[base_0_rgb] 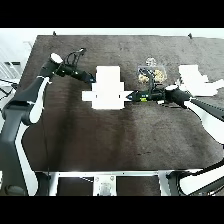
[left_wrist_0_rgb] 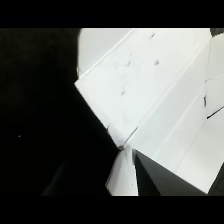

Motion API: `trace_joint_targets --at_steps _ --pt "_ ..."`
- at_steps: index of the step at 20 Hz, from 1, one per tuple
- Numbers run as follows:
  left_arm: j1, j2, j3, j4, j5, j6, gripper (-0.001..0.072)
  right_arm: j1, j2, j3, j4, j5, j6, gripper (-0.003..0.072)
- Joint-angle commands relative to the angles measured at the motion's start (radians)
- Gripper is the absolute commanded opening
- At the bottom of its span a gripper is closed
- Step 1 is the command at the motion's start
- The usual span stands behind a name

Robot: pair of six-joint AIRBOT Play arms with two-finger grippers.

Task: Fold the box and place the chain.

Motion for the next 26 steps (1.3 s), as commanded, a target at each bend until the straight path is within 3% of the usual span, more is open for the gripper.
trace_joint_targets --at_steps 1,9,10,14,15,17,20,21,23,24,26 --pt "-0.003 -0.007 0.003 -0.063 -0.019 0.036 0.0465 0.001 0.0 0.0 0.0 0.001 -0.001 0.0016" --pt "-0.003 -0.051 0.0 -0.138 -0.039 0.055 0.0462 0.001 0.0 0.0 -0.008 0.001 -0.001 0.0016" --pt "-0.003 -0.056 0.0 -0.156 -0.049 0.062 0.0413 0.001 -0.001 0.0 -0.008 0.001 -0.001 0.0016" --pt "-0.003 -0.063 0.0 -0.166 -0.047 0.068 0.0414 0.001 -0.001 0.0 -0.009 0.001 -0.001 0.0016" --pt "-0.003 -0.063 0.0 -0.167 -0.052 0.068 0.035 0.001 -0.001 0.0 -0.009 0.001 -0.001 0.0016" --pt "-0.003 -0.064 0.0 -0.175 -0.053 0.07 0.0303 0.001 -0.001 0.0 -0.009 0.001 -0.001 0.0016" --pt "-0.003 -0.064 0.0 -0.212 -0.078 0.095 0.0285 0.001 -0.001 0.0 -0.009 0.001 -0.002 0.0017" --pt "-0.003 -0.064 0.0 -0.223 -0.093 0.103 0.0207 0.001 -0.001 0.0 -0.011 0.001 -0.002 0.0016" --pt "-0.003 -0.065 0.0 -0.228 -0.133 0.12 0.0152 0.001 -0.001 0.0 -0.011 0.001 -0.002 0.0017" --pt "-0.003 -0.065 0.0 -0.231 -0.147 0.127 0.0058 0.001 -0.001 0.0 -0.011 0.0 -0.002 0.0017" --pt "-0.003 -0.065 0.0 -0.241 -0.16 0.164 0.002 0.001 -0.001 0.0 -0.011 0.0 -0.002 0.0018"
